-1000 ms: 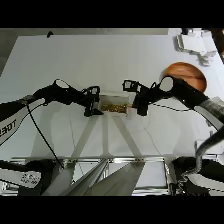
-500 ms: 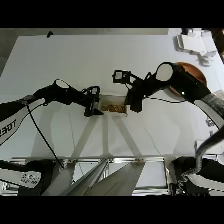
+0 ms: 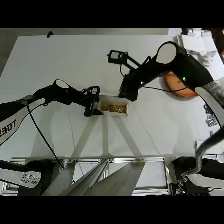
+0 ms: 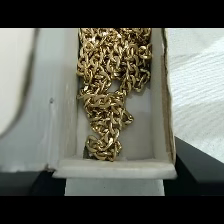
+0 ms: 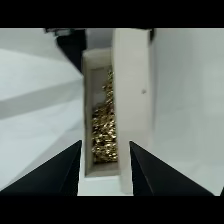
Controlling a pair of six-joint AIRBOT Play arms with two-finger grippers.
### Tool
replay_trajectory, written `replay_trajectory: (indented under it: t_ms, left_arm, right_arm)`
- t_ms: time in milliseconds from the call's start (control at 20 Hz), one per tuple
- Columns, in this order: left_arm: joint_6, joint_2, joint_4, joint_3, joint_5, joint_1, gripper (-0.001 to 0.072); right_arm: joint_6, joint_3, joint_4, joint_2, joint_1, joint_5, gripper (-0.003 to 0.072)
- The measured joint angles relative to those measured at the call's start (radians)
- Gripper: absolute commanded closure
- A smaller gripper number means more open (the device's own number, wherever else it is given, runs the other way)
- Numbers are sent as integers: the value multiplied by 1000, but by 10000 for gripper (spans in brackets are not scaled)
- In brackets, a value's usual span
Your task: Fold the box and place the chain.
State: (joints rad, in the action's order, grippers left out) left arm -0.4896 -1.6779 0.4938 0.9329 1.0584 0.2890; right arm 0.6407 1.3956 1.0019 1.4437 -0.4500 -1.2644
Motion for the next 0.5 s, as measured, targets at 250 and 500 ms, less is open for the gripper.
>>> replay_trajectory:
  t_ms: [250,500]
  left_arm:
    - [0,0,0,0,0,0,392]
    - [0,0,0,0,0,0,392]
  right_arm:
    - [53,19,77,10,62,31,396]
    - [-5,-75,97,10,164,40,394]
